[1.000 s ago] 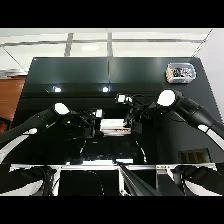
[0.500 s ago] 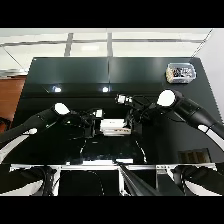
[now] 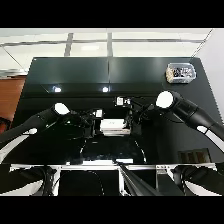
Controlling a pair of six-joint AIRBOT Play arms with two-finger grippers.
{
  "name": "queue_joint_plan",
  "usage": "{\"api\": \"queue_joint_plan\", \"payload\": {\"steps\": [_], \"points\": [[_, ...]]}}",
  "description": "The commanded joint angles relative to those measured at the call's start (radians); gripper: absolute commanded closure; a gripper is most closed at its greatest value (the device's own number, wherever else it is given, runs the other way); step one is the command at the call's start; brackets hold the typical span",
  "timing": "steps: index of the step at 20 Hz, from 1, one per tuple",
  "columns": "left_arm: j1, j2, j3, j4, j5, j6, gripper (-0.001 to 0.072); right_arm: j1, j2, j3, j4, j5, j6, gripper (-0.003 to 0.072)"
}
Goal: Fold the box and place the chain.
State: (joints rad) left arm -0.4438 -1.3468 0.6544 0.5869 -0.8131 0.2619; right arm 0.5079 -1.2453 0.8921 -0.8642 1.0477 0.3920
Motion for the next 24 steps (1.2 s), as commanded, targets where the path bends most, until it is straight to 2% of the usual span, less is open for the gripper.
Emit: {"api": "queue_joint_plan", "payload": {"steps": [1,14,19,20,21,22,24], "points": [[0.000,0.000,0.000,0.000,0.001,0.000,0.0377,0.001,0.000,0.000,-0.005,-0.011,0.003,0.0371],[0.000,0.000,0.000,0.000,0.001,0.000,0.0377,0.001,0.007,-0.046,-0.001,-0.019,0.014,0.0372],[0.000,0.000,0.000,0.000,0.001,0.000,0.0377,-0.032,0.106,0.012,-0.002,0.033,0.366,0.0373],[0.000,0.000,0.000,0.000,0.001,0.000,0.0377,-0.056,0.126,0.011,-0.003,0.056,0.446,0.0424],[0.000,0.000,0.000,0.000,0.001,0.000,0.0377,-0.078,0.129,0.011,0.000,0.098,0.505,0.0570],[0.000,0.000,0.000,0.000,0.001,0.000,0.0377,-0.094,0.127,0.002,0.001,0.134,0.560,0.0679],[0.000,0.000,0.000,0.000,0.001,0.000,0.0377,-0.101,0.124,-0.048,0.050,0.141,0.601,0.0681]]}}
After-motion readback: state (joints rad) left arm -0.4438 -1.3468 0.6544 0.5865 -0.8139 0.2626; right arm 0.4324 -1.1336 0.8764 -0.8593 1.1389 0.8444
